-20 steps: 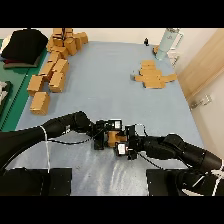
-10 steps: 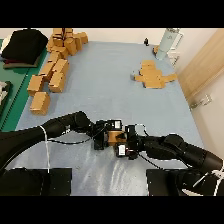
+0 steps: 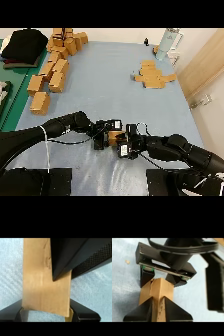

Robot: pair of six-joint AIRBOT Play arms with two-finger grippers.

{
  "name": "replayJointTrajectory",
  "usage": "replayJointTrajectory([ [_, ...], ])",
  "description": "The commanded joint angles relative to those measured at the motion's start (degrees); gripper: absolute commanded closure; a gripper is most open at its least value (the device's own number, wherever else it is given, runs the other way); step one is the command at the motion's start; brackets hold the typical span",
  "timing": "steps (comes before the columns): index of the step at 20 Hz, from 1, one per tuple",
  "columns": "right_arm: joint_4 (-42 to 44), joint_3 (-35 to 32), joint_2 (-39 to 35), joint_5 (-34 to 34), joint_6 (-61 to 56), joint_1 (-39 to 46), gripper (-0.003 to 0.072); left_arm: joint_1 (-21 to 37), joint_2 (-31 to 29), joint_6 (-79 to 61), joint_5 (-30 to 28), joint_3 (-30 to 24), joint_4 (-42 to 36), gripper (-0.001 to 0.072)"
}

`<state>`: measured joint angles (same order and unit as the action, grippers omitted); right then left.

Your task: Fold the box.

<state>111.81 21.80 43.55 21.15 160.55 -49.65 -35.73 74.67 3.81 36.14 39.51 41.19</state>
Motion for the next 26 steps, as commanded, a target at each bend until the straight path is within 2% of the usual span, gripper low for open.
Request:
replayJointTrajectory([
  [1,0.11,0.04,-0.42,0.33,-0.04,0.0,0.0495,0.0,-0.02,0.07,0.0,0.07,-0.04,0.0298],
  [3,0.63,0.04,-0.42,0.33,-0.02,0.0,0.0498,0.0,-0.02,0.07,0.0,0.07,-0.04,0.0298],
  [4,1.14,0.04,-0.42,0.33,-0.02,0.0,0.0529,0.0,-0.02,0.07,-0.02,0.07,-0.04,0.0298],
  [10,1.62,0.02,-0.42,0.37,-0.02,0.0,0.0548,0.0,-0.02,0.07,-0.02,0.07,-0.04,0.0298],
  [18,5.92,0.0,-0.28,4.48,-0.02,0.0,0.0548,0.0,-0.02,0.07,0.0,0.07,-0.04,0.0298],
  [26,5.88,0.04,-0.44,3.72,-0.02,0.02,0.0534,0.0,-0.02,0.07,0.0,0.07,-0.04,0.0298],
])
